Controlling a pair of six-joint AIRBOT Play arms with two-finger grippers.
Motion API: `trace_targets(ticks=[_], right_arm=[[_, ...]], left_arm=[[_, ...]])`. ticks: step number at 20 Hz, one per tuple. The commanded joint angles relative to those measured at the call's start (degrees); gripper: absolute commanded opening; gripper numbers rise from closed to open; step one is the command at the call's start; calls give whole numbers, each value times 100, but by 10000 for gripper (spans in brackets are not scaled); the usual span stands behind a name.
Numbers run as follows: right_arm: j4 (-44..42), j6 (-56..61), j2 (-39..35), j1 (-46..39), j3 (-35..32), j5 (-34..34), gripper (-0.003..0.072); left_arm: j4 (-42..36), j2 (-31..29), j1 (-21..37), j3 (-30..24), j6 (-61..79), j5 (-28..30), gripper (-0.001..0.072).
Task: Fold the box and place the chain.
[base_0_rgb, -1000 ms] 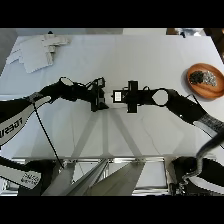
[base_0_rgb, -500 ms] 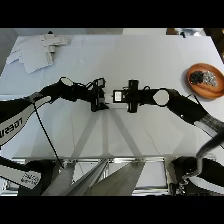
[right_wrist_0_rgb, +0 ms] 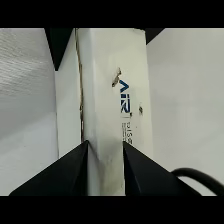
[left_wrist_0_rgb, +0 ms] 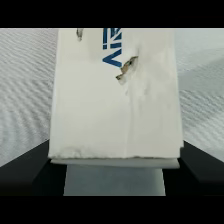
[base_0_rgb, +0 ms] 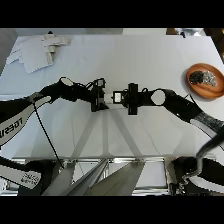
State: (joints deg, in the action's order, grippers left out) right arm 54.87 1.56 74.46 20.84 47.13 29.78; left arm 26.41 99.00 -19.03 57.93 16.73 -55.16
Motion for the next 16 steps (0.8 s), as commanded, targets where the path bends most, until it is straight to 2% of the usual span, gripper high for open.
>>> trace_targets(ticks=[1,3,6,9,13,16], right_arm=[[-50,17,-192,4,2,63,241],[-125,96,-455,-22,2,70,241],[-249,1187,-671,-227,15,144,230],[-1069,2645,-669,-496,76,546,13],[-2162,3252,-457,-669,260,1314,11],[-2529,4148,0,-669,352,1458,10]], left_arm=[[-20,-2,0,0,-24,28,276],[-20,-2,0,2,-24,28,276],[-20,-2,0,0,-24,28,276],[-20,-2,0,0,-24,28,276],[-20,-2,0,0,-24,28,276],[-20,-2,0,2,-24,28,276]])
